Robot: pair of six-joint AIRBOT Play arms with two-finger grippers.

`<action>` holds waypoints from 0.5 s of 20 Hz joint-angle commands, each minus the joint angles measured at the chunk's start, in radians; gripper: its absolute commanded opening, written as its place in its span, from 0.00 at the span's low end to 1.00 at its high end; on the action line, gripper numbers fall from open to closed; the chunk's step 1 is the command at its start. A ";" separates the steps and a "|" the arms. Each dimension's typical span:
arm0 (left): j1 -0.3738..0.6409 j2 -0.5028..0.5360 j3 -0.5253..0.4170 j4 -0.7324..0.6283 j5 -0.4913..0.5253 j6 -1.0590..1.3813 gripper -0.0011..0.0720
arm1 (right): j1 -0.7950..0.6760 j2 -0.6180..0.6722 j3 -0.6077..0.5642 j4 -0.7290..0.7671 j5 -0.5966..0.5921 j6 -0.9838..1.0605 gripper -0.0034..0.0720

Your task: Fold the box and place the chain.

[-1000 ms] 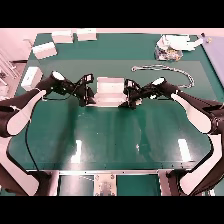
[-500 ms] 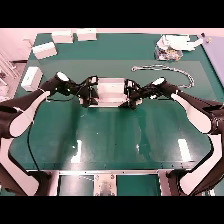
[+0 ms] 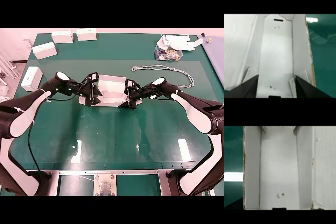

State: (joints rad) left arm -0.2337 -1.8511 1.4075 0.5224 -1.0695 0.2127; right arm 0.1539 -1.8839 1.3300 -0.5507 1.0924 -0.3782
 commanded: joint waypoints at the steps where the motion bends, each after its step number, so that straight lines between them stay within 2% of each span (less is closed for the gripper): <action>1: 0.000 0.000 0.000 -0.014 -0.005 -0.003 0.76 | 0.001 0.000 0.000 0.000 0.001 0.000 0.78; 8: 0.000 -0.002 0.000 -0.001 -0.012 -0.010 0.75 | 0.001 0.000 0.000 0.000 0.001 0.000 0.78; 9: 0.001 -0.002 0.000 0.007 -0.011 -0.009 0.55 | 0.001 0.000 0.000 0.000 0.001 0.000 0.78; 10: 0.003 -0.002 0.000 0.027 -0.012 0.004 0.30 | 0.001 0.000 0.000 0.000 0.001 0.000 0.79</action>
